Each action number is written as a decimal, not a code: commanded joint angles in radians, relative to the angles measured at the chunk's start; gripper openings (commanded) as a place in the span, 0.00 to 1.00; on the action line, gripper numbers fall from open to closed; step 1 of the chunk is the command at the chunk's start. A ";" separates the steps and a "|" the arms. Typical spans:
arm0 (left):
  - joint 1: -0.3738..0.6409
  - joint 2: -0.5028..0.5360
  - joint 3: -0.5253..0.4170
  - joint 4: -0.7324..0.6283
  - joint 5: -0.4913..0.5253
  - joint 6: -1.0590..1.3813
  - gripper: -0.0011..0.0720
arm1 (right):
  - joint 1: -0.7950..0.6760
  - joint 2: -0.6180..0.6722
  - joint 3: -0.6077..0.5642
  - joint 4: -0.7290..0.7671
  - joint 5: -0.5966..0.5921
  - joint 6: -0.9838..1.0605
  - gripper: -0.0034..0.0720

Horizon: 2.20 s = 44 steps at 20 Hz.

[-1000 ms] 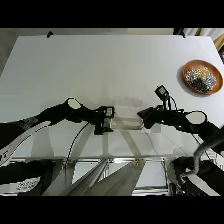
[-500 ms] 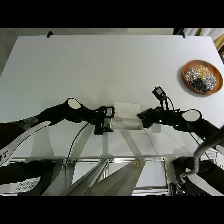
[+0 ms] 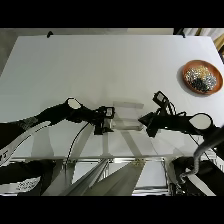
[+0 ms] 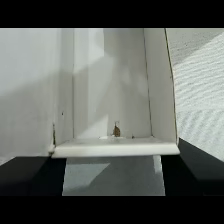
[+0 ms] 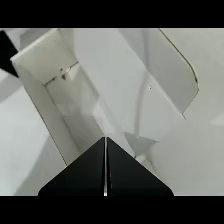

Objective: Fold the box and place the chain.

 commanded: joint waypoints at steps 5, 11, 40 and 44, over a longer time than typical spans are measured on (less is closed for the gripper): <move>0.001 0.000 0.000 0.000 0.001 0.000 0.06 | 0.000 0.223 0.000 -0.624 0.144 0.045 0.06; 0.001 0.000 0.000 0.000 0.001 0.000 0.06 | 0.013 0.129 -0.047 -0.463 0.021 -0.383 0.44; 0.001 0.000 0.000 0.000 0.001 0.000 0.06 | 0.209 -0.104 -0.048 -0.261 -0.224 -0.447 0.29; 0.001 0.000 0.000 0.000 0.001 0.000 0.06 | 0.209 -0.121 -0.048 -0.262 -0.252 -0.439 0.48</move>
